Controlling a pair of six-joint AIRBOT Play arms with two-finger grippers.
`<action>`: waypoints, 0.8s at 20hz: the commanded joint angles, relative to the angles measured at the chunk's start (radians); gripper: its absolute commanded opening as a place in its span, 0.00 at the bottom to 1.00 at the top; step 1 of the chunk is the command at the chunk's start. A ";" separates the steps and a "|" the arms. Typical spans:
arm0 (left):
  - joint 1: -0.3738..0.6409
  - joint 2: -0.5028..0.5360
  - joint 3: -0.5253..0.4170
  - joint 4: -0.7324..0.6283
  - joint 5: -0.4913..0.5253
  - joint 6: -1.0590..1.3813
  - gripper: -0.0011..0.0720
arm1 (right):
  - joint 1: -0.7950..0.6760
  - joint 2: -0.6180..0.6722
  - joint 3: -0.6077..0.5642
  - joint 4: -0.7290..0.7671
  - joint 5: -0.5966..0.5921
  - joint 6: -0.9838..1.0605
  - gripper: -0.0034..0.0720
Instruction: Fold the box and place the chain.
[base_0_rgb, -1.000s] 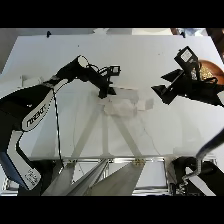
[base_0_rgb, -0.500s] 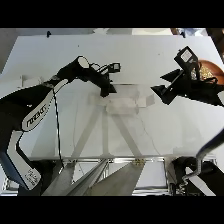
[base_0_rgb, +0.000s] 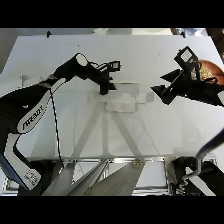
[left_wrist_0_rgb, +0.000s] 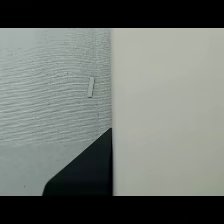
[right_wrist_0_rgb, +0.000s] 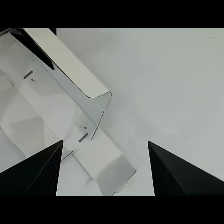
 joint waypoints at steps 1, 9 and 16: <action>0.000 0.002 0.001 0.002 -0.010 0.006 0.02 | 0.000 0.000 0.001 0.000 0.000 0.001 0.81; -0.002 -0.035 -0.002 0.006 -0.018 0.005 0.02 | 0.000 0.000 0.001 0.000 0.000 0.001 0.81; -0.002 -0.035 -0.002 0.005 -0.021 -0.002 0.04 | 0.000 0.001 0.001 0.028 0.013 -0.109 0.82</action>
